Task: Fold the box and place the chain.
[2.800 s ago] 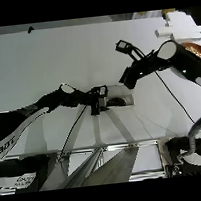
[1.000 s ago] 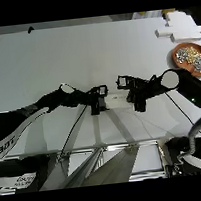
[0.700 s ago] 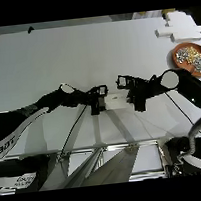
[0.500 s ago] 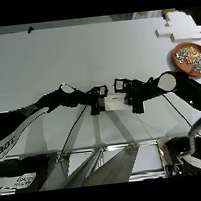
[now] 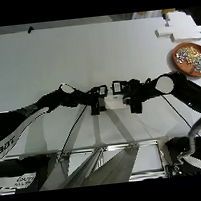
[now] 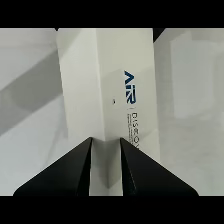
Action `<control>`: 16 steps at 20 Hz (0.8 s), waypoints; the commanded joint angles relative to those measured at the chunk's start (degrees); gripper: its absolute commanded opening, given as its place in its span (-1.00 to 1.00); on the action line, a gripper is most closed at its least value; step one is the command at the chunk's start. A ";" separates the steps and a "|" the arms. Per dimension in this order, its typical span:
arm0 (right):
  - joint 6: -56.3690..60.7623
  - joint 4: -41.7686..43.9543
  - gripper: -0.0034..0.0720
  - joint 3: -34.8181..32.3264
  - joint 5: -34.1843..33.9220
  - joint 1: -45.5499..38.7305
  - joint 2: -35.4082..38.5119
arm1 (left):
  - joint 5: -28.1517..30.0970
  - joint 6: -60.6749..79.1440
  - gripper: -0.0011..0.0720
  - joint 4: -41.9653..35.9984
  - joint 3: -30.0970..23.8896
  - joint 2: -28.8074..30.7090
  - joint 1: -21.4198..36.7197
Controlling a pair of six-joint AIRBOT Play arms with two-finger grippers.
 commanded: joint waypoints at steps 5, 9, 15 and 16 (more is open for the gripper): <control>1.40 -1.53 -0.52 -0.02 -1.88 0.07 1.20 | 0.02 0.04 -0.86 0.04 0.02 -0.02 -0.02; 1.64 -1.51 -0.52 -0.22 -4.96 0.07 1.75 | 0.00 0.04 -0.86 0.04 0.02 -0.02 -0.02; 1.81 -1.05 -0.52 -3.21 -8.31 0.07 0.55 | 0.02 0.04 -0.86 0.02 0.02 -0.02 -0.02; 1.81 -0.96 -0.51 -3.48 -8.15 0.07 0.55 | 0.00 0.04 -0.86 0.04 0.02 -0.02 -0.02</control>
